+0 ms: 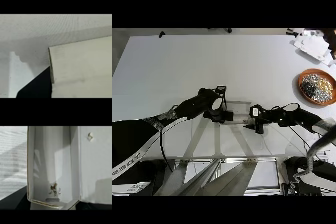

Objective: Fold the box and place the chain.

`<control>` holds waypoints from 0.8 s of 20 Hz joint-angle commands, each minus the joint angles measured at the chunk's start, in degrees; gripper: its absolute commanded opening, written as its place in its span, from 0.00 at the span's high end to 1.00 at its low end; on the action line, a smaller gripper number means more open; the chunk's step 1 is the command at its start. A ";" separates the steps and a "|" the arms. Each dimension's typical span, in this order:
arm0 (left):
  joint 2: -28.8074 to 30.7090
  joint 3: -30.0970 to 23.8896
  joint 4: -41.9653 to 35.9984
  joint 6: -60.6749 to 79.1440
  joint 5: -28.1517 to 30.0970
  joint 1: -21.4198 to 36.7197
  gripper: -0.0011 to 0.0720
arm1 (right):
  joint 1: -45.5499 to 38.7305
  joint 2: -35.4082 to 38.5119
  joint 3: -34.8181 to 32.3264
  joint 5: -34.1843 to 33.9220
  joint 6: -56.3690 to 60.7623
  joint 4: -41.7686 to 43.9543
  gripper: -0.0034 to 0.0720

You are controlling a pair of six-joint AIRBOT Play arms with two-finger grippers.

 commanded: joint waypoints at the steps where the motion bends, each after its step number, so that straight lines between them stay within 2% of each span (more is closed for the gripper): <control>1: 0.11 0.04 -2.89 -0.26 -0.61 0.11 0.88 | 0.04 0.02 0.02 -0.02 0.11 0.13 0.37; 2: 0.11 0.04 -3.45 -0.50 -0.63 0.22 0.96 | 0.04 0.02 0.02 -0.02 0.13 0.13 0.37; 3: 0.11 0.04 -3.89 -0.52 -0.63 0.31 0.98 | 0.04 0.02 0.02 -0.02 0.11 0.13 0.37; 8: 0.11 0.04 -4.04 -2.99 -0.63 0.24 0.97 | 0.04 0.00 0.02 -0.02 0.11 0.13 0.37; 9: 0.11 0.04 -4.07 -2.99 -0.59 0.15 0.91 | 0.04 0.02 0.02 -0.02 0.11 0.13 0.37; 10: 0.11 0.04 -4.09 -2.97 -0.61 0.13 0.77 | 0.04 0.02 0.00 -0.02 0.11 0.13 0.37; 11: 0.11 0.04 -4.15 -2.97 -0.66 0.13 0.54 | 0.04 0.02 0.02 -0.02 0.13 0.13 0.37; 12: 0.11 0.04 -4.15 -2.97 -0.66 0.13 0.46 | 0.04 0.02 0.02 -0.02 0.11 0.13 0.37; 13: 0.11 0.04 -4.13 -2.99 -0.72 0.13 0.48 | 0.04 0.02 0.02 -0.02 0.11 0.13 0.37; 16: 0.11 0.04 -4.04 -2.97 -1.16 0.13 0.74 | 0.04 0.02 0.02 -0.02 0.11 0.13 0.37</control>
